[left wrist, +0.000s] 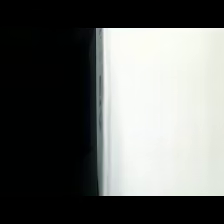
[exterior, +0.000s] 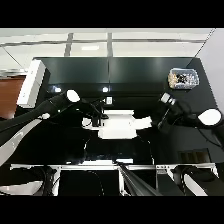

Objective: Fold the box and place the chain.

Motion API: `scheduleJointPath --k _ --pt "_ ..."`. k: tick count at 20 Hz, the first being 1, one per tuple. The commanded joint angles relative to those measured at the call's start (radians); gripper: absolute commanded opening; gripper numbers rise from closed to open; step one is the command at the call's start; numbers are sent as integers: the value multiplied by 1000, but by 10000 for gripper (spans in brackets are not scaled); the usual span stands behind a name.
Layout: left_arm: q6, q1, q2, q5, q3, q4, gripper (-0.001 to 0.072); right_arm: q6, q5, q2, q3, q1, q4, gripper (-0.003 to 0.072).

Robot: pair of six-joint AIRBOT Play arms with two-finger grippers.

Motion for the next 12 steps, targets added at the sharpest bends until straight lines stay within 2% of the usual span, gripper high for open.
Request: scheduleJointPath --k 1,6,8,10,12 --pt "10 -1 -8 8 7 24 24 -134 -35 -38 -66 79 68 712" --pt "10 -1 -8 6 7 24 24 -295 -51 -117 -66 253 77 710" --pt "10 -1 -8 6 7 24 24 -323 -51 -135 -66 297 93 710" --pt "10 -1 -8 7 7 24 24 -363 -59 -157 -66 329 169 710" --pt "10 0 -8 7 8 24 24 -382 -108 -171 -66 353 182 710"
